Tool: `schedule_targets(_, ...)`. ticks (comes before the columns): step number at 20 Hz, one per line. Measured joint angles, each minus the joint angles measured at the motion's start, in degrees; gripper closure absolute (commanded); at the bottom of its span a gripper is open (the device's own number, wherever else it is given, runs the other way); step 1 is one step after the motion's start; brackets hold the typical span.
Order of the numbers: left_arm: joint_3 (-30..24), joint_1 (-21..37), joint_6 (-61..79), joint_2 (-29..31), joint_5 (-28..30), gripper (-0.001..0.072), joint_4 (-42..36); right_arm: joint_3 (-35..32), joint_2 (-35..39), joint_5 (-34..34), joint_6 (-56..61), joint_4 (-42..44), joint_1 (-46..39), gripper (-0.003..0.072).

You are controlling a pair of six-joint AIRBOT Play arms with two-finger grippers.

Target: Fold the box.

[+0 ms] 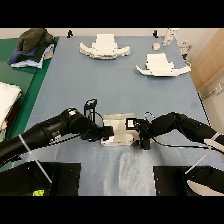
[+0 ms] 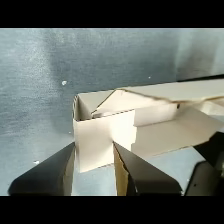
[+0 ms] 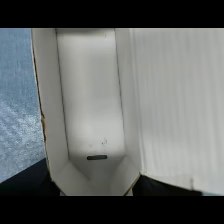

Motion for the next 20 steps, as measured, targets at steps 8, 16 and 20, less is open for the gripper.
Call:
schedule_targets(8,10.71,-5.11,-7.96,-14.27,-8.90,0.0367,6.88,0.00,0.00,0.00,0.00,0.00,0.00,0.0174)
schedule_targets(16,14.40,-5.64,-10.51,-19.71,-12.76,0.0695,9.62,0.00,0.00,0.00,0.00,-0.02,0.00,0.0174)
schedule_targets(20,14.67,-5.64,-11.37,-20.15,-12.98,0.0695,9.79,0.00,0.00,0.00,0.00,-0.02,0.00,0.0174)
